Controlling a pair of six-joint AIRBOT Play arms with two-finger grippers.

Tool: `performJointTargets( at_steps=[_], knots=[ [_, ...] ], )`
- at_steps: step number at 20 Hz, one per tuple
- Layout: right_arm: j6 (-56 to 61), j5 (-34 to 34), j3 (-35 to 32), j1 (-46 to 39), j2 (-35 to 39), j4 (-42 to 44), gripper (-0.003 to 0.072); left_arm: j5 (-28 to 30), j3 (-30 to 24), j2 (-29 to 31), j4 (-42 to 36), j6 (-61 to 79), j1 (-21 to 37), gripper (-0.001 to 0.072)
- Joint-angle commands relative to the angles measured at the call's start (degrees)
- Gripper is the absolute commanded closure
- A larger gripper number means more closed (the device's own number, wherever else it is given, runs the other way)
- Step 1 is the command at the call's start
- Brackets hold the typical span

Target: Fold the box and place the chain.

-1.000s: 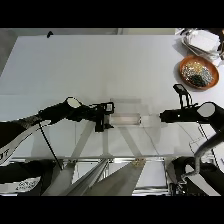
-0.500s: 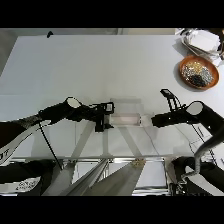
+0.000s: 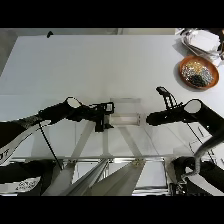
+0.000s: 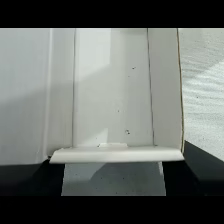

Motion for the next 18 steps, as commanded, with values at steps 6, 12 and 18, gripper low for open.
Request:
performJointTargets(
  at_steps=[6, 12, 18],
  knots=[
    [0.4, 3.1, 0.8, 0.2, 3.5, 2.8, 0.0446, 0.0, 0.0, 0.0, 0.0, 0.0, 0.0, 0.0499],
    [0.6, 4.7, 0.8, 0.3, 3.5, 3.9, 0.0368, 0.0, 0.0, 0.0, 0.0, 0.0, 0.0, 0.0499],
    [4.5, -2.0, 0.8, 5.9, 2.7, 2.9, 0.0246, 0.0, 0.0, 0.0, 0.0, 0.0, 0.0, 0.0499]
  ],
)
